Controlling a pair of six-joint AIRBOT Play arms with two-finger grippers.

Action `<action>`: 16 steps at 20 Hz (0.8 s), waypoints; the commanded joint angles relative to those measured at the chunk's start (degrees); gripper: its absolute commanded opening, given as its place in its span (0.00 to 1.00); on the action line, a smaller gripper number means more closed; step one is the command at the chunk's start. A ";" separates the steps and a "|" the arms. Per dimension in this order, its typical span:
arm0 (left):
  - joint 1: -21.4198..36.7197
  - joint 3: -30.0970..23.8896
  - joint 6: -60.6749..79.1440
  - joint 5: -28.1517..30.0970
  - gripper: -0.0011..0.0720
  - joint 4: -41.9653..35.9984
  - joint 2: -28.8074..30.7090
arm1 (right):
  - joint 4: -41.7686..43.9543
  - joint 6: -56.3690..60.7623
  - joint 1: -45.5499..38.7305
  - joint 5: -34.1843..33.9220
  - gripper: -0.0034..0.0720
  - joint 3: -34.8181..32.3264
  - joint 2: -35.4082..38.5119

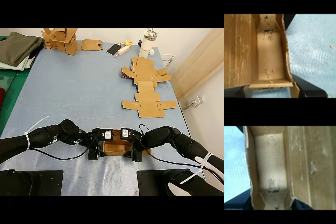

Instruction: Fold the box.

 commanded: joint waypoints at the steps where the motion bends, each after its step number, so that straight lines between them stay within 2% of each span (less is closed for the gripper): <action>1: 0.07 0.04 0.00 0.00 0.85 0.00 -0.04 | 0.83 0.02 -0.02 -1.86 0.78 0.07 0.02; 2: 0.07 0.04 0.00 0.00 0.85 0.00 -0.04 | 1.38 0.28 -0.02 -1.92 0.97 0.07 0.07; 12: 0.07 0.04 0.00 0.00 0.85 0.00 -0.04 | -0.48 6.34 -0.09 -2.10 0.97 0.17 2.78; 16: 0.07 0.04 0.00 0.02 0.85 0.00 -0.04 | -4.52 10.64 -0.09 -3.23 0.97 0.20 3.93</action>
